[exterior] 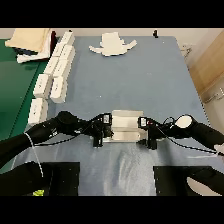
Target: Fold the box.
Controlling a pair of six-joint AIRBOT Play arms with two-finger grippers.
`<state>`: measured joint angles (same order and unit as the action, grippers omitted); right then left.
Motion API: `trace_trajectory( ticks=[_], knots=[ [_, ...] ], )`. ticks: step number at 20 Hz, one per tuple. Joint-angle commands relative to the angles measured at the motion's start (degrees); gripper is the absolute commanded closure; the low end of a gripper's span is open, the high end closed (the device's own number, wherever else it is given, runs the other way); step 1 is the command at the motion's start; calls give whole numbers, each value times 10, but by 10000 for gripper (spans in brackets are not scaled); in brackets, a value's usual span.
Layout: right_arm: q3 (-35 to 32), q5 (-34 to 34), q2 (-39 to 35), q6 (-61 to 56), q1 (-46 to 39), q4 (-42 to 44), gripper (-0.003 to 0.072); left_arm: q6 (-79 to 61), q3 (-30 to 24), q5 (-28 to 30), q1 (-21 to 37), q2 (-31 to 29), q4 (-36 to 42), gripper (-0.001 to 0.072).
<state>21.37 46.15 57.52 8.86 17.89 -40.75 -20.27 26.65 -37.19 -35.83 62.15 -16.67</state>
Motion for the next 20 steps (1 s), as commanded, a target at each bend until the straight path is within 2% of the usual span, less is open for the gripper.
trace_trajectory(
  ticks=[1,2,5,6,7,12,13,14,15,16,18,20],
  knots=[
    [0,0,0,0,0,0,139,-15,0,7,-10,3,21,612],
    [0,0,0,0,0,0,139,-15,1,8,-10,7,21,569],
    [0,0,0,0,0,0,139,-15,0,5,-12,14,21,222],
    [0,0,0,0,0,0,139,-15,0,5,-13,16,22,79],
    [0,0,0,0,0,0,139,-15,0,6,-14,16,22,21],
    [0,0,0,0,0,0,139,-13,0,8,-13,16,21,22],
    [0,0,0,0,0,0,139,-9,1,8,-13,15,20,31],
    [0,0,0,0,0,0,139,5,1,9,-12,11,16,216],
    [0,0,0,0,0,0,139,19,1,9,-10,3,3,456],
    [0,0,0,0,0,0,139,42,1,10,-9,-9,-19,649],
    [0,0,0,0,0,0,139,114,1,16,-9,-42,-76,694],
    [0,0,0,0,0,0,139,202,1,16,-9,-84,-146,695]
  ],
)
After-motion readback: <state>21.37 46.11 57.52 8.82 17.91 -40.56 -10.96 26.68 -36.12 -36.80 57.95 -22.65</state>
